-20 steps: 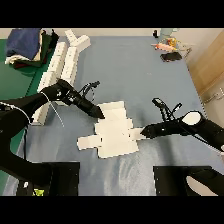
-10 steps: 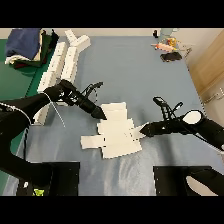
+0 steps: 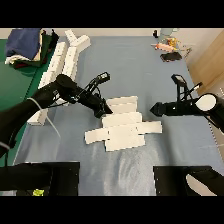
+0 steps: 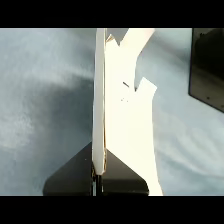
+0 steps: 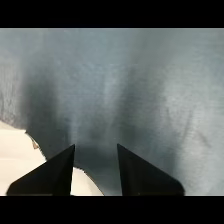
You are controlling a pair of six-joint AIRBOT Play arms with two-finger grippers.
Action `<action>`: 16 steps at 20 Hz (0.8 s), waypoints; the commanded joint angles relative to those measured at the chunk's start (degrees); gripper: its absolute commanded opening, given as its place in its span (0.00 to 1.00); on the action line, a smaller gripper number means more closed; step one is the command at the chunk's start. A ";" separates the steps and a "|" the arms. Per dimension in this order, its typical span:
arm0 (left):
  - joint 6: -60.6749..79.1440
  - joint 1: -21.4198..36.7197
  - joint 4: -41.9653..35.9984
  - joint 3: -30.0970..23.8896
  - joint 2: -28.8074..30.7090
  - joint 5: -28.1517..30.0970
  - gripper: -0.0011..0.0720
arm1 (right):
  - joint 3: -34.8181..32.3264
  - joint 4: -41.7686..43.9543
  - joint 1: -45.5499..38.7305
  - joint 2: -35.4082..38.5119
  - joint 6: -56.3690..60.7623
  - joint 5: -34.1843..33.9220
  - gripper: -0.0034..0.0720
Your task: Fold the box.
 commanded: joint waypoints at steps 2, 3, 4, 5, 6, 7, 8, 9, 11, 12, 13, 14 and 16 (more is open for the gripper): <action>11.37 -6.99 0.02 -11.21 10.86 24.22 0.03 | 2.84 -1.99 -0.68 0.26 4.33 -0.24 0.60; 13.77 -8.87 -0.15 -14.21 13.07 29.29 0.03 | 2.84 -1.99 -0.68 0.24 4.85 -0.26 0.60; 15.63 -10.88 -0.13 -17.07 15.26 33.20 0.03 | 2.84 -1.84 -0.68 0.24 4.85 -0.37 0.60; 16.81 -12.55 -0.13 -19.17 16.94 34.75 0.03 | 2.84 -1.62 -0.70 0.22 4.92 -0.68 0.60; 17.66 -13.94 -0.20 -20.61 18.12 34.42 0.03 | 2.84 -1.57 -0.68 0.22 5.18 -1.20 0.60; 17.62 -15.02 -0.81 -21.40 18.60 33.92 0.03 | 2.84 -1.55 -0.68 0.22 5.29 -1.97 0.60; 17.59 -15.93 -1.31 -21.62 18.58 32.76 0.03 | 2.84 -1.40 -0.68 0.15 5.33 -2.71 0.60; 17.64 -16.52 -2.56 -21.66 18.58 31.47 0.03 | 2.84 -1.14 -0.68 0.11 5.33 -3.37 0.60; 17.99 -16.98 -3.93 -21.66 18.53 29.38 0.03 | 2.84 -1.14 -0.68 0.09 5.33 -3.72 0.60; 17.97 -16.98 -4.00 -21.90 18.53 28.98 0.03 | 2.84 -1.14 -0.68 0.04 5.33 -3.67 0.60; 17.99 -16.98 -4.00 -22.38 18.51 29.00 0.03 | 2.84 -1.14 -0.68 0.00 5.33 -3.69 0.60; 17.99 -16.98 -4.02 -22.82 18.34 29.03 0.03 | 2.84 -1.14 -0.68 -0.11 5.33 -3.67 0.60; 17.99 -16.98 -4.04 -23.56 17.31 28.89 0.03 | 2.82 -1.11 -0.66 -0.55 5.33 -3.69 0.60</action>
